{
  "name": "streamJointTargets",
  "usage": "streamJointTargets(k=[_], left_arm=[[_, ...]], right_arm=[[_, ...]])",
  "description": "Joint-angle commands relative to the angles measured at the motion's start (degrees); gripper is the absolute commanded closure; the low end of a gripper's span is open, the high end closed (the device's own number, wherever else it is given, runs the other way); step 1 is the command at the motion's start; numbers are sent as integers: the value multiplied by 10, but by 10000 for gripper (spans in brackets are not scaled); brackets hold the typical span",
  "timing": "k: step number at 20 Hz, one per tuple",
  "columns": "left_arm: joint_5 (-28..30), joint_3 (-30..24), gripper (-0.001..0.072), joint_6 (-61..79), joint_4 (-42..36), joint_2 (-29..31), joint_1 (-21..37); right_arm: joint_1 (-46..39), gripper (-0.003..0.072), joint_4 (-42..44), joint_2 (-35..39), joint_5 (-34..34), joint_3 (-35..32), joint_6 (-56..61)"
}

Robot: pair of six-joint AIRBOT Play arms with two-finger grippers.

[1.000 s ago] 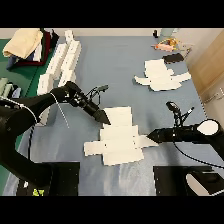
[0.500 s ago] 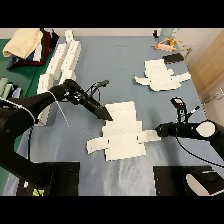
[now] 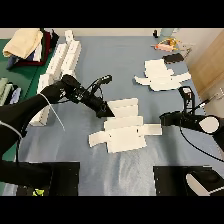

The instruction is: Fold the box.

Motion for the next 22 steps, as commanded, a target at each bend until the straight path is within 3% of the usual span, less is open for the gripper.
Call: streamJointTargets(k=[1,9,15,22], left_arm=[[95,-39,704,34,14,48,-28],[391,-207,703,164,1,233,-147],[407,-244,702,177,1,231,-201],[407,-245,698,175,2,196,-203]], right_arm=[[0,389,-2,0,-5,37,21],[0,388,8,0,-4,42,50],[0,390,52,0,-3,42,51],[0,390,66,0,15,42,51]])
